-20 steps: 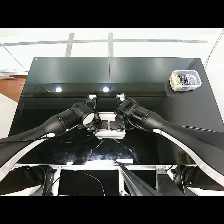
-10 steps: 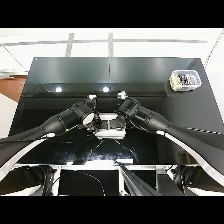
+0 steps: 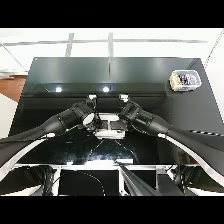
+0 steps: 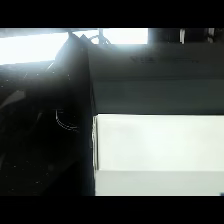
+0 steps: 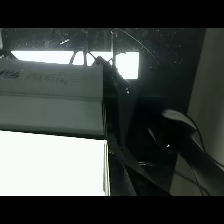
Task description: Fold the box and place the chain.
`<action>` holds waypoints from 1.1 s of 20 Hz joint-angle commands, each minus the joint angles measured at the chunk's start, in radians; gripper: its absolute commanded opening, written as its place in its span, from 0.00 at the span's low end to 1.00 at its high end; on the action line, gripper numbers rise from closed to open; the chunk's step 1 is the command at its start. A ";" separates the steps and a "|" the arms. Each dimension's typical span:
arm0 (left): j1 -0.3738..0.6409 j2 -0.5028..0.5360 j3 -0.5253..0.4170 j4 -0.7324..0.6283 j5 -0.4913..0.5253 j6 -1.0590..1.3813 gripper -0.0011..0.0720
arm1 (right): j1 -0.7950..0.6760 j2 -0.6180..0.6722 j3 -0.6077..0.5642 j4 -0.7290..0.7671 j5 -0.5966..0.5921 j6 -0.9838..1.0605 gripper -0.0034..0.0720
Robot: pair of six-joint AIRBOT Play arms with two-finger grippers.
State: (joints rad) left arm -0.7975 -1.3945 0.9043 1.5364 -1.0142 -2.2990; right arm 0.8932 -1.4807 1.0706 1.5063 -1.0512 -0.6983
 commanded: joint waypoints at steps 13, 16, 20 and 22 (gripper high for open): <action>0.000 0.000 0.000 0.000 0.001 -0.001 0.06 | 0.001 -0.004 -0.004 0.000 0.033 0.011 0.30; 0.000 0.000 0.000 0.000 0.000 -0.001 0.06 | 0.001 -0.004 -0.004 0.000 0.033 0.011 0.29; 0.000 0.000 0.000 0.000 0.000 -0.001 0.06 | 0.001 -0.004 -0.004 0.001 0.034 0.011 0.12; 0.000 0.000 0.000 0.000 0.000 -0.001 0.06 | 0.001 -0.004 -0.004 0.002 0.034 0.011 0.08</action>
